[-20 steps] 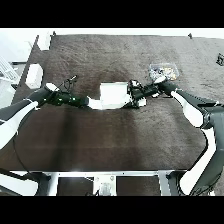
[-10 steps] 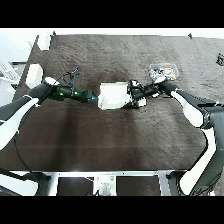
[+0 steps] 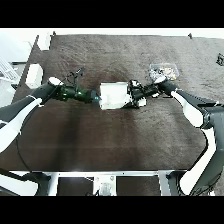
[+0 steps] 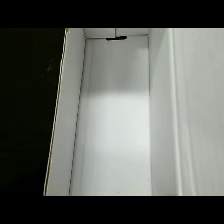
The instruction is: Fold the box and place the chain.
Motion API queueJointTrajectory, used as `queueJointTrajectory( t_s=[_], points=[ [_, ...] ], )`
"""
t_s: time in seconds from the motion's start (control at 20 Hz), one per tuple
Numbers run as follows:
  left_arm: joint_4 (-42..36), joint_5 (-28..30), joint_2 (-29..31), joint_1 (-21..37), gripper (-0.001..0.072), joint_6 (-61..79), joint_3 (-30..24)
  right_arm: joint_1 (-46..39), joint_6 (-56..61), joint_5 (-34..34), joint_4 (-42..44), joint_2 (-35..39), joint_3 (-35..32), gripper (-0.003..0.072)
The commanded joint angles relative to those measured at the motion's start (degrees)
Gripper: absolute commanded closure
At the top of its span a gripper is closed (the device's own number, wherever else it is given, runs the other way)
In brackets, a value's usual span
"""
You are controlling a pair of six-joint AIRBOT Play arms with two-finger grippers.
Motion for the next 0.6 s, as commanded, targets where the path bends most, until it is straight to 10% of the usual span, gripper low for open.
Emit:
queueJointTrajectory(
  t_s=[0.0, 0.55],
  points=[
    [0.3, 0.0, 0.0, -0.2, 0.0431, -3.1, 0.1, 0.0, 0.0, 0.0, 0.0, 0.0, 0.0, 0.0094],
    [10.0, -3.1, 0.0, -2.7, 0.043, -22.1, 3.8, 0.0, 0.0, 0.0, 0.0, 0.0, 0.0, 0.0094]
  ],
)
